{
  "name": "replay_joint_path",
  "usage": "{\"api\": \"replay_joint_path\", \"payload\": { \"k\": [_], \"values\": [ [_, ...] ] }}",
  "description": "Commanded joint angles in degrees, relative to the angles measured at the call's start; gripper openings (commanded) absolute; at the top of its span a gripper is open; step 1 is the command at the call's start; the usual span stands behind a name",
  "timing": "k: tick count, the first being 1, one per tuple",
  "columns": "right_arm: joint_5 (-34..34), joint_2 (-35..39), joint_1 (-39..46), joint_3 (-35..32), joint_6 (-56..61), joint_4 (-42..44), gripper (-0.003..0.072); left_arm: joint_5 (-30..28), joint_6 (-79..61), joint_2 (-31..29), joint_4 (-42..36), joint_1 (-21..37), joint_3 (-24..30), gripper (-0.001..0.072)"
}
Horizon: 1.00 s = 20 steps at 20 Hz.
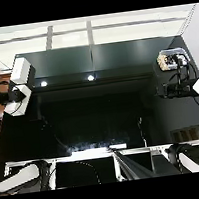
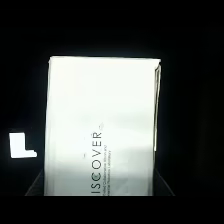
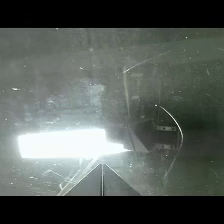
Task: Fold the box and place the chain.
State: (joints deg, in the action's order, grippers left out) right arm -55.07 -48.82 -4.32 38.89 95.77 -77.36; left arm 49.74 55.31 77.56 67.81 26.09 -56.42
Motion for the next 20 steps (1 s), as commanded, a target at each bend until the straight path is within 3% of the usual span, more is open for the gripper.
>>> {"api": "replay_joint_path", "payload": {
  "k": [1, 5, 9, 10, 11, 12, 15, 19, 20],
  "values": [
    [0.13, 0.07, 0.02, 0.00, 0.00, 0.81, 0.0009, -4.37, 0.15, 7.80, 0.90, 1.22, -7.23, 0.0277],
    [0.26, 0.07, 0.02, 0.00, 0.02, 0.83, 0.0009, -2.73, 0.20, 14.99, 2.71, 1.16, -16.48, 0.0277],
    [1.25, 0.07, 0.02, 0.00, 0.02, 0.83, 0.0009, -1.88, 0.13, 18.91, 2.69, 1.03, -19.37, 0.0277],
    [1.57, 0.07, 0.02, 0.00, 0.02, 0.83, 0.0009, -3.02, 0.15, 19.41, 2.84, 0.85, -19.34, 0.0356],
    [1.79, 0.07, 0.02, 0.00, 0.02, 0.83, 0.0009, -4.28, 0.35, 19.71, 2.84, 0.76, -19.34, 0.0632],
    [1.75, 0.07, 0.02, 0.00, 0.02, 0.83, 0.0009, -4.46, 0.61, 19.65, 2.40, 0.52, -19.41, 0.0718],
    [2.16, 0.07, -0.26, 0.76, -2.86, 0.81, 0.0009, -2.27, 0.61, 16.76, 2.71, -0.39, -21.64, 0.0718],
    [1.86, 0.07, -1.90, 13.09, -9.40, -2.64, 0.0008, 7.13, 4.81, 9.53, 2.84, -0.48, -29.18, 0.0715],
    [1.36, 0.07, -1.88, 15.58, -9.42, -2.67, 0.0009, 9.60, 8.44, 7.56, 2.91, -0.68, -30.47, 0.0669]
  ]
}}
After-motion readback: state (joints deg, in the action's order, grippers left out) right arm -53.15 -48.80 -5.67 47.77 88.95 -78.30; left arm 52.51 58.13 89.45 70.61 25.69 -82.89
